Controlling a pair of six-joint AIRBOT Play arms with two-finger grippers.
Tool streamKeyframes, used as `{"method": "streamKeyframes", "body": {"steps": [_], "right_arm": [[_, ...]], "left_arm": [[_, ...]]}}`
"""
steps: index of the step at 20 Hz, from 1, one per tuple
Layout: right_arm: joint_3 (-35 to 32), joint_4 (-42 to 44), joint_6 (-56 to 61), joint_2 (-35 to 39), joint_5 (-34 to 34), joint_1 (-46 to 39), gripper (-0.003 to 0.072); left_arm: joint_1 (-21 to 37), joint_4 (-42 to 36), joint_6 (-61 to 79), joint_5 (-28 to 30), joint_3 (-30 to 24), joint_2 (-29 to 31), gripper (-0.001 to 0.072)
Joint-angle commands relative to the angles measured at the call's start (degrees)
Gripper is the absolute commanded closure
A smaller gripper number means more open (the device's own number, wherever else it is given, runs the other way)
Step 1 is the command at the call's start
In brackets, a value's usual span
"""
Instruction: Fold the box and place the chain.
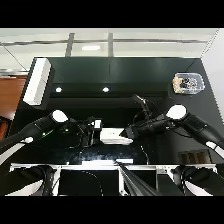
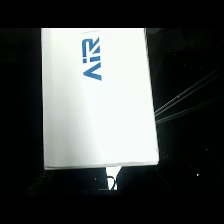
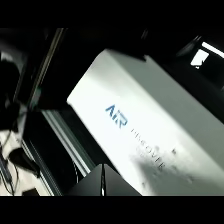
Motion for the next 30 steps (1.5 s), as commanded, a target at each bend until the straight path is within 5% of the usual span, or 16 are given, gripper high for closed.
{"method": "streamKeyframes", "body": {"steps": [1,15,19,21,23,27,30], "right_arm": [[-1.05,4.85,1.09,-3.87,-4.07,1.14,0.0674],[-1.05,2.25,1.42,-7.13,-7.39,2.45,0.0674],[0.66,0.66,0.11,-6.01,0.24,-0.59,0.0675],[2.58,-3.98,0.33,-2.75,5.86,-4.66,0.0675],[4.2,-9.81,2.25,2.6,9.53,-10.23,0.0675],[4.55,-21.55,7.74,14.19,13.4,-21.75,0.0675],[4.48,-29.05,9.92,18.97,14.58,-27.08,0.0674]], "left_arm": [[0.0,0.0,-0.02,0.02,-0.02,-0.02,0.0172],[0.0,0.0,-0.02,0.02,-0.02,-0.02,0.0172],[0.04,0.0,0.02,0.26,0.0,0.0,0.017],[0.04,0.02,0.0,0.26,0.0,0.28,0.0166],[0.07,0.26,-0.11,0.26,-0.02,1.55,-0.0008],[0.09,9.38,-12.59,-0.11,0.0,6.23,-0.0008],[0.04,13.07,-21.09,-6.21,0.0,10.32,-0.0008]]}}
